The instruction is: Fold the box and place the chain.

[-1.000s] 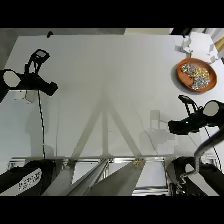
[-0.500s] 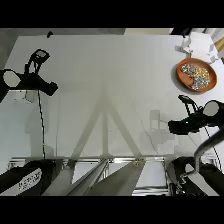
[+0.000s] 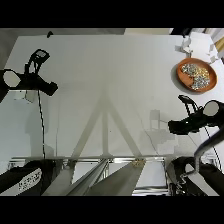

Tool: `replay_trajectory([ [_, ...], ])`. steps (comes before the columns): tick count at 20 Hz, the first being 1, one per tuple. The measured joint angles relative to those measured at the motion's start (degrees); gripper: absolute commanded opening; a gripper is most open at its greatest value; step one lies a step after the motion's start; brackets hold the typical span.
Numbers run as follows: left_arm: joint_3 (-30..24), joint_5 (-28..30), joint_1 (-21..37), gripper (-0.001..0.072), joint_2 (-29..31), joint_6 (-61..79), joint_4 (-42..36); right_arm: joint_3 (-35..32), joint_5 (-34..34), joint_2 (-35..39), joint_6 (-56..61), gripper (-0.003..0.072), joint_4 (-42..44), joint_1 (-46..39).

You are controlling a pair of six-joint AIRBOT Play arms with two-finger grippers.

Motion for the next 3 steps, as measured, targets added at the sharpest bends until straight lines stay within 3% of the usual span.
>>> replay_trajectory([
  [3, 0.0, 0.0, 0.0, 0.0692, 0.0, 0.0, 0.0, 0.0, 0.0, 0.0, 0.0, 0.0011, 0.0, 0.0],
])
